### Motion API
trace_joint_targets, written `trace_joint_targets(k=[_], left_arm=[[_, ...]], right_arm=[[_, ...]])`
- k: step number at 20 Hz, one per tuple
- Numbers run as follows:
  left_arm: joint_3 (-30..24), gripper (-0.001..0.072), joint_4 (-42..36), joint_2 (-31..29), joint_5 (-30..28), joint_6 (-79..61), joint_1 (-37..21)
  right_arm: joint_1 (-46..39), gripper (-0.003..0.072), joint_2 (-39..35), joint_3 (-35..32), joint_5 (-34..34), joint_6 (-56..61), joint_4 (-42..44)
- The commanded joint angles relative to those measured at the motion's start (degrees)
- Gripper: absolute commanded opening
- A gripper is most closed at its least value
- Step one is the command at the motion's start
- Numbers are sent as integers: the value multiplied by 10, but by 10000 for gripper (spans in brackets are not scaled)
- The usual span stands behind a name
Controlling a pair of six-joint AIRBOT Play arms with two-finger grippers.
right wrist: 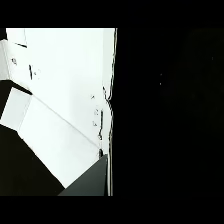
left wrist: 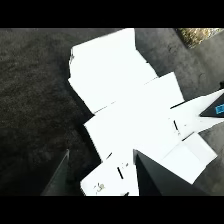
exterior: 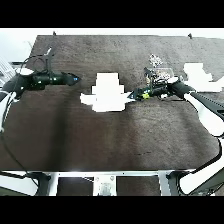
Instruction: Fold the box and place the chain.
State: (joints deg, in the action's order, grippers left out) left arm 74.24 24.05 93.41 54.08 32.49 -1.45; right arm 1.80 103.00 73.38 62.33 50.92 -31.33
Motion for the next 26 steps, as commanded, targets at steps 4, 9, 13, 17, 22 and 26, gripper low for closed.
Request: trace_joint_targets(k=[4, 9, 13, 17, 22, 26], left_arm=[[180, 472, 127, 122, 44, 133, 55], [277, 472, 189, 199, 76, 188, 75], [316, 472, 191, 234, 97, 202, 78], [328, 472, 183, 247, 114, 204, 81], [328, 471, 173, 248, 118, 181, 81], [368, 471, 144, 292, 177, 180, 81]], right_arm=[[0, 4, 0, -10, -13, -6, 13], [1, 4, 0, -12, -13, -32, 14], [0, 5, 0, -12, -15, -36, 13], [0, 5, 0, -12, -17, -36, 14], [1, 5, 0, -12, -17, -36, 13], [1, 5, 0, -12, -17, -36, 13]])
